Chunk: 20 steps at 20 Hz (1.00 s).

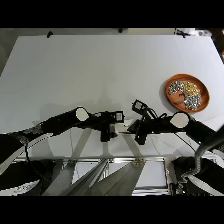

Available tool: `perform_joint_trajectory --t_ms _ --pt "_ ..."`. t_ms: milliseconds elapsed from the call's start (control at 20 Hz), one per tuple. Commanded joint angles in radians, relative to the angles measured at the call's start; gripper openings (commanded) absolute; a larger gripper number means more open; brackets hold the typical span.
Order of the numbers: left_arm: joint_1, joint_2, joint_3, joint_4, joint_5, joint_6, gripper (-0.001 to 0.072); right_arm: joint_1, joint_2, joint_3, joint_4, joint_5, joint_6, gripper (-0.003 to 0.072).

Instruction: Fold the box and place the chain.

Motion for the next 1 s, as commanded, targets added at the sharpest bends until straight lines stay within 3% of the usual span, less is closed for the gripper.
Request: perform_joint_trajectory --t_ms 0,400,500,650,800,950 --pt "0.000 0.001 0.000 0.000 -0.002 -0.001 0.0333 0.000 0.000 -0.002 0.007 -0.013 -0.020 0.0010" --pt "0.000 0.001 0.000 0.000 -0.002 -0.001 0.0333 0.000 0.121 0.154 -0.030 0.026 0.047 0.0013" --pt "0.000 0.001 0.000 0.000 -0.002 -0.001 0.0333 0.000 0.162 0.169 -0.136 0.029 0.190 0.0013" --pt "0.000 0.001 0.000 0.000 -0.001 -0.001 0.0333 0.000 0.188 0.169 -0.416 0.071 0.518 0.0013" --pt "0.000 0.001 0.000 0.000 -0.001 -0.001 0.0333 0.000 0.187 0.169 -0.709 0.205 0.834 0.0013" --pt "-0.002 0.001 0.000 -0.015 -0.003 -0.001 0.0332 0.000 0.187 0.169 -0.801 0.340 0.916 0.0013"
